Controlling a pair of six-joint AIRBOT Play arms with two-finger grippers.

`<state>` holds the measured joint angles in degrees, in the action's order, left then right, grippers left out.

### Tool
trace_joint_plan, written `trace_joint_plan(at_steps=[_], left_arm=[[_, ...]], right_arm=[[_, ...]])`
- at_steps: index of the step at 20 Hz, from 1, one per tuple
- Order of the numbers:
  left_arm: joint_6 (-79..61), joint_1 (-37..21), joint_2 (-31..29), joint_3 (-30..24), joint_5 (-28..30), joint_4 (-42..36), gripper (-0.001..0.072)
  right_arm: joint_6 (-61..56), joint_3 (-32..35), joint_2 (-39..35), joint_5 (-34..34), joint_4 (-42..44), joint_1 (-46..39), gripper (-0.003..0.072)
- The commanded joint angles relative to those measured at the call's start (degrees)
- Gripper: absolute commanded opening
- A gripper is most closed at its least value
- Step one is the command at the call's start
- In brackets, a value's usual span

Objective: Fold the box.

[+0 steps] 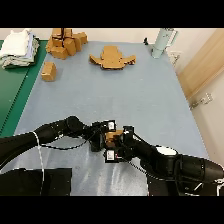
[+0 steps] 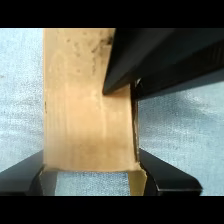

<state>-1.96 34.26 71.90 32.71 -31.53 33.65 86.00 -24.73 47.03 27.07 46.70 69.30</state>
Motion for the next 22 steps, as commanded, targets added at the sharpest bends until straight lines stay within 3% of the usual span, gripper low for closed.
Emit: trace_joint_plan(at_steps=[1, 16, 17, 18, 19, 22], left_arm=[[-0.02, 0.0, 0.0, -0.02, 0.02, 0.0, 0.0523], [-0.02, 0.0, 0.0, -0.02, 0.04, 0.0, 0.0524], [-0.02, 0.02, 0.0, -0.02, 0.04, 0.0, 0.0524], [-0.02, 0.0, 0.0, -0.02, 0.02, 0.0, 0.0524], [-0.02, 0.0, 0.0, -0.02, 0.02, 0.0, 0.0524], [-0.02, 0.02, 0.0, -0.02, 0.02, 0.0, 0.0524]], right_arm=[[-0.02, -0.02, 0.87, -0.92, 0.61, 0.0, 0.0159], [0.66, 0.02, 0.33, -0.81, 5.57, 0.48, 0.0164], [0.66, 0.02, -0.33, -0.76, 5.57, 0.48, 0.0187], [0.66, 0.02, -1.14, -0.68, 5.55, 0.46, 0.0314], [0.66, 0.02, -1.88, -0.28, 5.09, 0.46, 0.0372], [0.66, -0.02, -4.55, 2.32, 3.5, 0.42, 0.0372]])
